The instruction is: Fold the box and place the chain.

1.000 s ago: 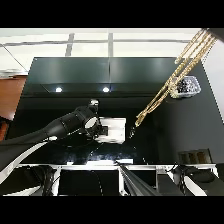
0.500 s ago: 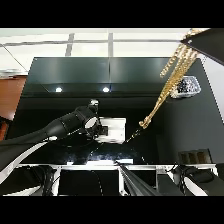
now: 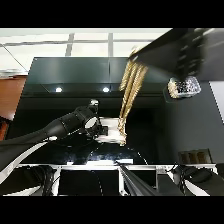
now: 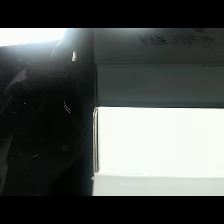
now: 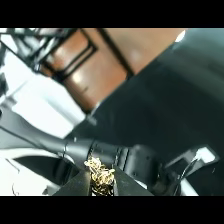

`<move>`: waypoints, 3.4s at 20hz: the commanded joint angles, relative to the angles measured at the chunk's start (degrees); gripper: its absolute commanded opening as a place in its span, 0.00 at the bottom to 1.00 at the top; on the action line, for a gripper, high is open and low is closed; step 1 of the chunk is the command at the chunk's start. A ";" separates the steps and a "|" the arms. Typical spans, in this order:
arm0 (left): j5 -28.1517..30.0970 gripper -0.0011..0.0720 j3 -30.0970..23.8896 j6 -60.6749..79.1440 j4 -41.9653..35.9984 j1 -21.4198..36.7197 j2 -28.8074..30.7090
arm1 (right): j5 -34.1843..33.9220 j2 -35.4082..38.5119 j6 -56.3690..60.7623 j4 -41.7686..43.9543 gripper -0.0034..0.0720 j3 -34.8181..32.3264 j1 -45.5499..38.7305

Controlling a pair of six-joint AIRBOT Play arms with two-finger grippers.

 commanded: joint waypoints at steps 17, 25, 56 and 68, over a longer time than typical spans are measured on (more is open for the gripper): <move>0.02 0.06 0.02 0.02 0.02 -0.04 0.02 | -13.05 -1.22 0.44 -3.67 0.07 -41.83 6.19; 0.11 0.06 0.02 0.04 0.04 -0.04 0.02 | -15.04 -1.16 2.49 -4.90 0.55 -43.80 7.76; -1.27 0.06 0.02 0.02 0.04 -0.02 0.02 | -29.31 -10.14 -74.38 -5.16 0.82 -62.14 5.25; -1.27 0.06 0.02 0.02 0.04 -0.02 0.02 | -34.23 -11.65 -74.31 -5.60 0.82 -62.14 7.65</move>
